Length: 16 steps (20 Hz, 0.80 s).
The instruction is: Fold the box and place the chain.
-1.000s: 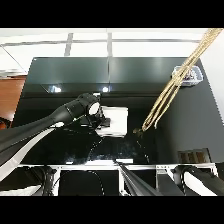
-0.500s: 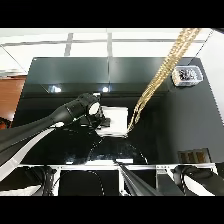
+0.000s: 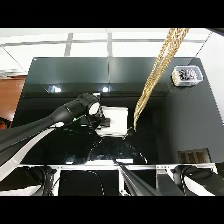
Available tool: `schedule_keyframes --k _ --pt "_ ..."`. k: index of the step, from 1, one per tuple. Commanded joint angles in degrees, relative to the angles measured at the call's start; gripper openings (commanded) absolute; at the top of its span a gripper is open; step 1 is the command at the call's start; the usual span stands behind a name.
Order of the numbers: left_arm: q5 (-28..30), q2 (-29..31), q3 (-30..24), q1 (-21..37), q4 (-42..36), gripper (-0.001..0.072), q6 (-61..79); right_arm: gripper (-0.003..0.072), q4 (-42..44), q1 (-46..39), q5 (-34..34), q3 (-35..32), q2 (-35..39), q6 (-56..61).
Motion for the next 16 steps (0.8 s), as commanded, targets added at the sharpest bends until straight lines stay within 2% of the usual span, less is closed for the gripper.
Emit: schedule_keyframes --k 1,6,16 --pt "0.1 0.0 0.1 0.0 0.0 0.0027 0.0 0.0011 4.0 0.2 -2.3 0.0 -0.5 -0.1" --pt "0.0 0.0 0.1 0.0 0.0 0.0027 0.0 0.0010 9.1 0.6 -5.9 0.0 -1.6 -0.3" --pt "0.0 0.0 0.1 0.0 0.0 0.0027 0.0 0.0011 6.1 4.9 -6.5 0.0 -4.9 -0.3"
